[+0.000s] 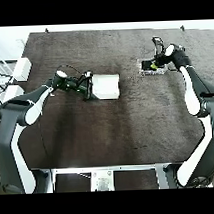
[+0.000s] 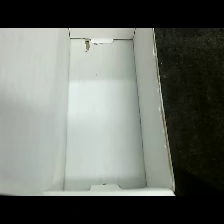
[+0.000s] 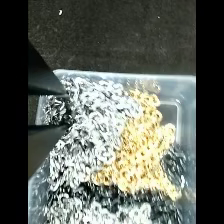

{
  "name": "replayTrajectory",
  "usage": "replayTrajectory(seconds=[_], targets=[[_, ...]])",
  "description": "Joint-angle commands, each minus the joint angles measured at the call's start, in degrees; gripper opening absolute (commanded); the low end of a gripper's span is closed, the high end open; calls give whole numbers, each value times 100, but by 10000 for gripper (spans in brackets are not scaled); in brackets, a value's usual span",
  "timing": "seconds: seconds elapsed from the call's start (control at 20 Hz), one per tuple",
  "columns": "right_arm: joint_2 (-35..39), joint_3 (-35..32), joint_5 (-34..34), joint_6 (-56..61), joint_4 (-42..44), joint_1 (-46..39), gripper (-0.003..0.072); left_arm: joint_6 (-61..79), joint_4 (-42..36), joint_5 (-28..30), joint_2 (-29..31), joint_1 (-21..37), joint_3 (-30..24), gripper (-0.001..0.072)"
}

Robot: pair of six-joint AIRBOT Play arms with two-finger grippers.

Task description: Fold the box and place the chain.

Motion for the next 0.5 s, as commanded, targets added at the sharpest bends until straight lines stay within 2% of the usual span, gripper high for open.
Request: replayTrajectory(seconds=[0.0,0.05,0.25,0.45], targets=[[-55,7,109,-35,-57,-20,78,2,2,2,-2,0,2,363],[-42,9,133,-33,-52,-44,19,2,2,2,-2,0,2,363],[201,188,245,-35,-52,-31,18,2,2,2,-2,0,2,364],[1029,188,192,-61,-42,35,18,2,2,2,-2,0,2,363]])
